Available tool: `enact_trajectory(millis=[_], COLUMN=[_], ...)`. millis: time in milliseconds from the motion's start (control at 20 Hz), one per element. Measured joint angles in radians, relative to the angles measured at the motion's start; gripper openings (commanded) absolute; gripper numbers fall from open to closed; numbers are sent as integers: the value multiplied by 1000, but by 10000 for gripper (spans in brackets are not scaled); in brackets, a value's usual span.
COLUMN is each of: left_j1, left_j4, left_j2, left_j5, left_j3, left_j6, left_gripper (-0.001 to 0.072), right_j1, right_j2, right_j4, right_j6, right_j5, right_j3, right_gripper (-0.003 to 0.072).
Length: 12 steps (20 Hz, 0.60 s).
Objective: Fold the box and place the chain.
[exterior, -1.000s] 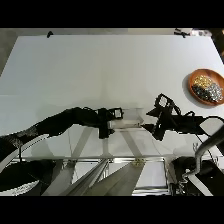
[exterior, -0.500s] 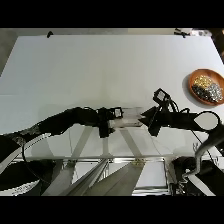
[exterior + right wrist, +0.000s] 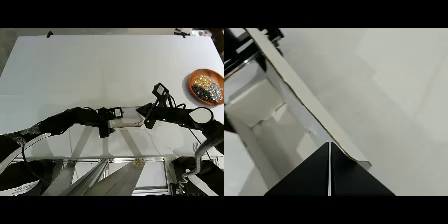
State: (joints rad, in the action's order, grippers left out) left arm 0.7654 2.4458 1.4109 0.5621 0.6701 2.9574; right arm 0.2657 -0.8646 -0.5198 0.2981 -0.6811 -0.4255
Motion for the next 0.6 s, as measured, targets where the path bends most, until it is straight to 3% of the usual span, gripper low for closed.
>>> enact_trajectory(millis=[300,600], left_j1=[0,0], left_j4=[0,1], left_j2=[0,0], left_j5=[1,1], left_j3=[0,0], left_j6=[-2,-2], left_gripper=[11,11], right_j1=[0,0], right_j2=[-138,-232], right_j4=[74,85], right_j6=[-11,-10], right_j5=[108,95], right_j3=[0,0], right_gripper=[14,15])
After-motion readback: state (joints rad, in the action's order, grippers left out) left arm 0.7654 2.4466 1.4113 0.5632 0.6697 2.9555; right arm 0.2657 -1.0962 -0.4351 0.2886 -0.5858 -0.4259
